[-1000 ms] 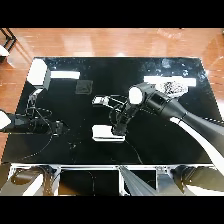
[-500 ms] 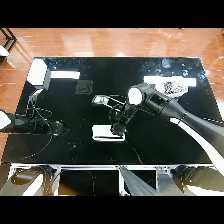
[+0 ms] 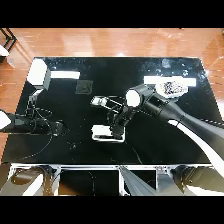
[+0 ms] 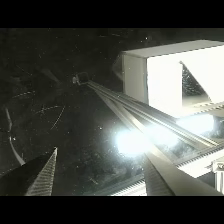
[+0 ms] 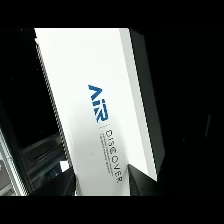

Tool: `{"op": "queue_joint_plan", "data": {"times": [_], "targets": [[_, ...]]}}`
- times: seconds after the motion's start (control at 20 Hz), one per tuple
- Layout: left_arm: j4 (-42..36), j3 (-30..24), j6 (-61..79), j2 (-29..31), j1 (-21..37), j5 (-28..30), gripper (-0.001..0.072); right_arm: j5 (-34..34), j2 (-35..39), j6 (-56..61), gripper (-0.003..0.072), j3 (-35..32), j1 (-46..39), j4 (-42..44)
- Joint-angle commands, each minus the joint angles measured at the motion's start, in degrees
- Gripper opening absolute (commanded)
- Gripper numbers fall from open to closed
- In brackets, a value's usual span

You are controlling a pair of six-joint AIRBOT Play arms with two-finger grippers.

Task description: Fold the box and place the chain.

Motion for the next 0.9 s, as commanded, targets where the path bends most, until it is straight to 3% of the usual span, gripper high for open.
{"op": "queue_joint_plan", "data": {"times": [0.0, 0.35, 0.4, 0.55, 0.65, 0.85], "targets": [[0.0, -0.02, 0.02, 0.04, 0.02, -0.26, 0.0622, 0.07, 0.02, 0.55, 0.0253, 0.02, 0.09, -0.04], [0.0, -0.02, 0.02, 0.04, 0.02, -0.28, 0.0622, -0.37, 0.0, 0.63, 0.0239, 0.02, 1.38, -0.26], [0.0, -0.02, 0.02, 0.04, 0.02, -0.28, 0.0622, -0.46, 0.0, 1.05, 0.0278, 0.02, 1.46, -0.26], [0.02, -0.02, 0.02, 0.04, 0.02, -0.31, 0.0622, -0.52, 0.04, 2.56, 0.0279, 0.04, 1.46, -1.38], [0.0, -0.02, 0.02, 0.04, 0.02, -0.31, 0.0622, -0.5, 0.57, 3.63, 0.0372, 0.11, 1.46, -1.55], [0.0, -0.02, 0.04, 0.04, 0.02, -0.26, 0.0622, -0.44, 2.56, 4.79, 0.0372, 0.2, 1.46, -1.55]]}}
